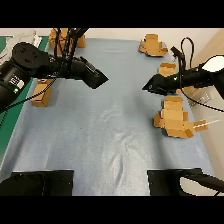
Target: Fold the box.
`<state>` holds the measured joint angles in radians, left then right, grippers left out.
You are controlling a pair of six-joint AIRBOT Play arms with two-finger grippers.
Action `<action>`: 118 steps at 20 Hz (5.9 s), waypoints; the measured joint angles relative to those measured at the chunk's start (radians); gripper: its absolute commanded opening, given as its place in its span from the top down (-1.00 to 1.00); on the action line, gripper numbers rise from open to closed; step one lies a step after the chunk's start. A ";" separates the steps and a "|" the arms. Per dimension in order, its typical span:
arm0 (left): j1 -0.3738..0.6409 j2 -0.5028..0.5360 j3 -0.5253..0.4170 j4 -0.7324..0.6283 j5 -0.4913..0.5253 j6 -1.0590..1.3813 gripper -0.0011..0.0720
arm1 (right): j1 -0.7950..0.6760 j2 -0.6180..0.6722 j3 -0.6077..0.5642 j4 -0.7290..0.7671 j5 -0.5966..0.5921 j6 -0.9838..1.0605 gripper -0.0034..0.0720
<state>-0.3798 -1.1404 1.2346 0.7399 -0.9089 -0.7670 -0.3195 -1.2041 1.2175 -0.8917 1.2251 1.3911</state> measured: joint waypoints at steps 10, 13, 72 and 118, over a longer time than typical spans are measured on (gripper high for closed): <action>0.000 0.000 0.000 0.000 0.000 0.000 -0.93 | -0.031 0.016 0.000 0.009 0.044 0.018 -0.32; 0.000 0.000 0.000 0.000 0.000 0.000 -0.93 | -0.040 0.016 0.018 0.035 0.083 0.018 -0.32; 0.095 0.000 0.000 0.251 -0.142 -0.474 -0.93 | -0.639 -0.487 0.192 -0.278 0.397 -0.241 0.88; 0.397 0.076 -0.007 0.160 -0.276 -0.407 -0.93 | 0.131 -0.548 0.224 0.101 0.220 -0.361 -0.12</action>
<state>0.0177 -1.0641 1.2274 0.8997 -1.1851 -1.1736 -0.1883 -1.7523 1.4418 -0.7906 1.4456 1.0302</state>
